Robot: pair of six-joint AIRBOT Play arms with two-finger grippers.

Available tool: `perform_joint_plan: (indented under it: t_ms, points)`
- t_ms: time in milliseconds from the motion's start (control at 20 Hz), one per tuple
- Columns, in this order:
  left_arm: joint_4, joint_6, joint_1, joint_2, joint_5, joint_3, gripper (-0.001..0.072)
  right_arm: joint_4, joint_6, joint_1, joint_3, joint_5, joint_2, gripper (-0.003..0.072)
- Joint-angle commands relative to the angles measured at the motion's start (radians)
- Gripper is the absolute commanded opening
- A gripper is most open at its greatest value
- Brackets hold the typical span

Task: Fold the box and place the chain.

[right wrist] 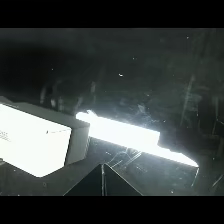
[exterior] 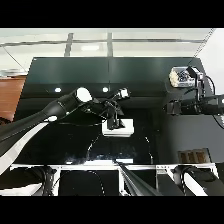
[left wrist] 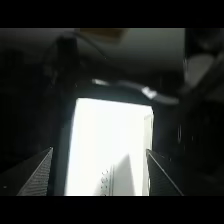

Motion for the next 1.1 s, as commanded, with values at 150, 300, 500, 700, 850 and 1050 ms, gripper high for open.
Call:
perform_joint_plan:
  t_ms: [150,300,500,700,850,1050]
  points:
    - [0.071,-0.006,-0.029,-0.01,-0.018,0.012,0.0695,0.001,0.0,-0.001,-0.001,-0.019,0.0,0.0013]
    - [0.072,-0.006,-0.029,-0.01,-0.018,0.012,0.0695,0.001,0.0,-0.001,-0.001,-0.02,0.0,0.0013]
    - [0.082,-0.006,-0.039,-0.01,-0.022,0.012,0.0695,0.001,0.0,-0.001,-0.001,-0.021,0.0,0.0013]
    - [0.119,-0.002,-0.056,-0.01,-0.021,0.018,0.0696,0.001,0.0,-0.001,-0.001,-0.021,0.0,0.0013]
    - [0.182,-0.002,-0.068,-0.01,-0.021,0.018,0.0696,0.001,0.0,-0.001,-0.001,-0.021,0.0,0.0013]
    - [0.199,-0.002,-0.083,-0.01,-0.017,0.018,0.0696,0.001,0.0,-0.001,-0.001,-0.021,0.0,0.0013]
